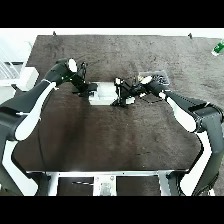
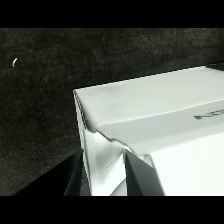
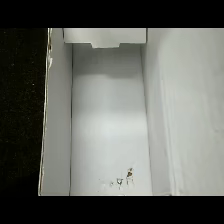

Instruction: Fold the box and place the chain.

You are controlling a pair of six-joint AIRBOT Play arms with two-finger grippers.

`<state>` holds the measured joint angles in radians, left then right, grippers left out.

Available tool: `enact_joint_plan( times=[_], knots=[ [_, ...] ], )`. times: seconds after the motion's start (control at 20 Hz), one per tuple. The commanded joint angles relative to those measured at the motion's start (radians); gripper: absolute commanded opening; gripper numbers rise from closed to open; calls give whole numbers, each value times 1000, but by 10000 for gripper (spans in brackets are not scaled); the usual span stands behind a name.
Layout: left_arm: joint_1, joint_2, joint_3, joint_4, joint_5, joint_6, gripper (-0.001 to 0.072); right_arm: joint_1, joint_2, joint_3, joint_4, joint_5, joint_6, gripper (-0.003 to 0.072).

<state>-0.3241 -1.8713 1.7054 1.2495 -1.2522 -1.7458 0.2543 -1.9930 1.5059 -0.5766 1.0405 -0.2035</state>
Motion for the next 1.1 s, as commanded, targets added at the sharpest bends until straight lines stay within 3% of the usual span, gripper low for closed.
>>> enact_joint_plan(
  times=[0.0, 0.3, 0.45, 1.05],
  knots=[
    [-3, -1, -11, 14, 15, 0, 321, 0, 0, 0, 0, 0, 1, 589],
    [-3, -10, -13, 10, 54, 0, 321, 0, 0, 0, 0, 0, 1, 589],
    [-3, -55, -8, -10, 22, 0, 321, 0, 0, 0, 0, 0, 1, 589],
    [-3, -63, 64, 65, 20, -55, 307, 0, 0, 0, 0, 0, 1, 589]
  ],
)
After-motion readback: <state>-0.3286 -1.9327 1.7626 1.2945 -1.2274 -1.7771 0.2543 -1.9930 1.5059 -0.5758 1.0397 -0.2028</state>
